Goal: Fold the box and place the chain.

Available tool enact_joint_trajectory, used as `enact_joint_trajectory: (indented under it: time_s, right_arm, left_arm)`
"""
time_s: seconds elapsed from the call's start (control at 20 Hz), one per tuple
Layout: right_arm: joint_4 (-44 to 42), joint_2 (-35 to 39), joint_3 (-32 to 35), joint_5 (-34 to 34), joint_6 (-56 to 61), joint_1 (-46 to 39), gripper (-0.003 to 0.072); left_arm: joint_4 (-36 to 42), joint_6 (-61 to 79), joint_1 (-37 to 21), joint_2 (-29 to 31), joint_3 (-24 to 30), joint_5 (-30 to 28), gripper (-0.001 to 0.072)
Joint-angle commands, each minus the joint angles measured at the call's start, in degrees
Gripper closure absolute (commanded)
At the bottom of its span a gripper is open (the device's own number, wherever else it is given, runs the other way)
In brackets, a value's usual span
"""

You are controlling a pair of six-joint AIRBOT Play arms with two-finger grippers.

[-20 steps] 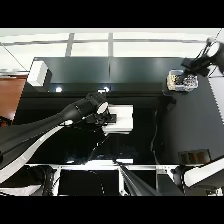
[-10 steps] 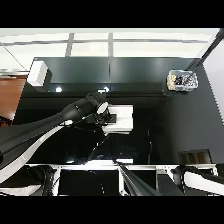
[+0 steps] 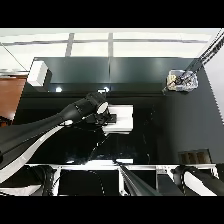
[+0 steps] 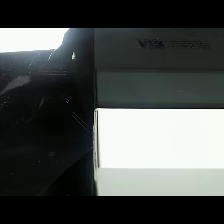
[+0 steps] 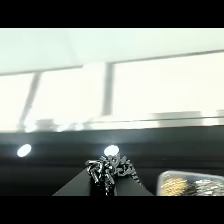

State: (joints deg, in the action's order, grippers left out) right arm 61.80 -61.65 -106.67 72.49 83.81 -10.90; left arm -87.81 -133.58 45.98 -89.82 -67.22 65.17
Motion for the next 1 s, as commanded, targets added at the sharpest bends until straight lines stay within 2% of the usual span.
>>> enact_joint_trajectory:
  time_s: [0.0,0.15,0.35,0.65,0.95]
  right_arm:
    - [-9.8,2.1,0.4,11.4,-4.5,0.1,0.0671]
    - [-20.3,2.9,4.0,13.9,-8.0,0.1,0.0671]
    - [-30.1,3.0,6.0,18.3,-11.3,0.5,0.0671]
    - [-30.5,2.9,6.0,18.0,-11.9,10.9,0.0671]
    - [-33.7,2.4,6.0,11.2,-11.9,15.2,0.0671]
  left_arm:
    - [-0.1,0.0,0.0,0.0,0.0,0.0,0.0681]
    - [-0.1,0.0,0.0,0.0,0.0,0.0,0.0681]
    - [-0.1,0.0,0.0,0.0,0.0,0.0,0.0681]
    - [-0.1,0.0,0.0,0.0,0.0,0.0,0.0681]
    - [-0.2,0.0,0.0,0.0,0.0,-0.1,0.0681]
